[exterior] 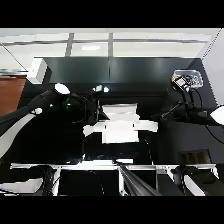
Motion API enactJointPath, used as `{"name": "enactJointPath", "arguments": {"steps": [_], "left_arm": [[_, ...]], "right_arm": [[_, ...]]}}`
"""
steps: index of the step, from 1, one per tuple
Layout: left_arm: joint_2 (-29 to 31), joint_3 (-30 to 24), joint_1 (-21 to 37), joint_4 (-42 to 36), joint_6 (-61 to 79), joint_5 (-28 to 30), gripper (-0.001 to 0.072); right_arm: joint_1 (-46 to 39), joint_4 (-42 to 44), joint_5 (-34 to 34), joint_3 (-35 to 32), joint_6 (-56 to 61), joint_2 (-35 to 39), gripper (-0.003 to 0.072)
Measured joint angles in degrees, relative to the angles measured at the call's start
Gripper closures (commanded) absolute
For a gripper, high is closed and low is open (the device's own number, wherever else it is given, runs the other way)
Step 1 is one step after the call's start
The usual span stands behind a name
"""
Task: Fold the box and place the chain.
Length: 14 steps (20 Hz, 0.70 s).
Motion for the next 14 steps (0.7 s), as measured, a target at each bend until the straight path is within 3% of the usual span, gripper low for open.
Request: {"name": "enactJointPath", "arguments": {"steps": [6, 14], "left_arm": [[-1.03, -1.51, -1.95, 2.6, 3.08, 5.86, 0.0688], [-1.18, -4.44, -2.16, 3.26, 3.82, 9.14, 0.0684]], "right_arm": [[2.12, 0.39, 0.31, -0.07, -3.06, -0.81, 0.0015], [6.34, -0.02, -3.85, -4.0, -7.39, -3.39, 0.0015]]}}
